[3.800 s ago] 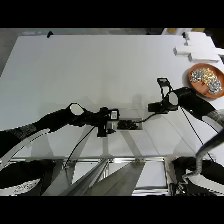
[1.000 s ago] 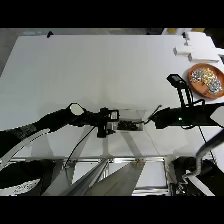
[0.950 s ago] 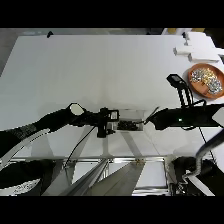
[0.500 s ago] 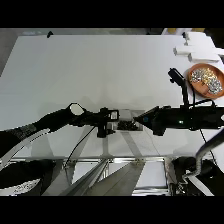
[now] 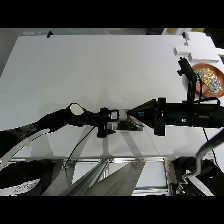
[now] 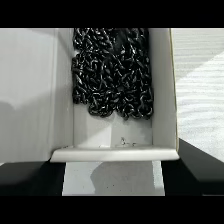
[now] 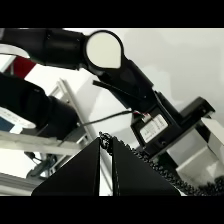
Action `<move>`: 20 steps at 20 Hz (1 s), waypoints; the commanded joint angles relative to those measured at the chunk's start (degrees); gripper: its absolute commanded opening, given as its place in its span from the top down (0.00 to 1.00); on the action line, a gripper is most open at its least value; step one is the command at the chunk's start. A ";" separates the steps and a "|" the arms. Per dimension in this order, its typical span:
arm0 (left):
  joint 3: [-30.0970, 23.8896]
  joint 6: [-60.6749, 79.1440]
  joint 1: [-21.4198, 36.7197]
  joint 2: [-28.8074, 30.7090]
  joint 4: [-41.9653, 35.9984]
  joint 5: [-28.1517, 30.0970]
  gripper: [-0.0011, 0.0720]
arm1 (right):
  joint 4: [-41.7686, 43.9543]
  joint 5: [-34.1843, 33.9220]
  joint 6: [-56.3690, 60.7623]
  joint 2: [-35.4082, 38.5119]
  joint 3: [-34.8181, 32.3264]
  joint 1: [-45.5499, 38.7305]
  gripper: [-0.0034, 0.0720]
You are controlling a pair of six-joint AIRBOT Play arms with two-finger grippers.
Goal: Fold the box and place the chain.
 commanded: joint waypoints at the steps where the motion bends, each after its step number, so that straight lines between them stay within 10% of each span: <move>1: 0.00 0.00 -0.02 0.00 0.02 0.02 0.61 | 1.05 -1.05 -3.85 -0.15 0.07 0.04 0.93; 15: 0.00 0.02 -0.02 0.00 0.02 0.02 0.61 | -31.17 5.99 6.56 -9.11 0.07 0.04 0.92; 20: 0.00 0.00 -0.02 0.00 0.02 0.02 0.61 | -31.52 6.80 6.03 -10.29 0.92 0.04 0.68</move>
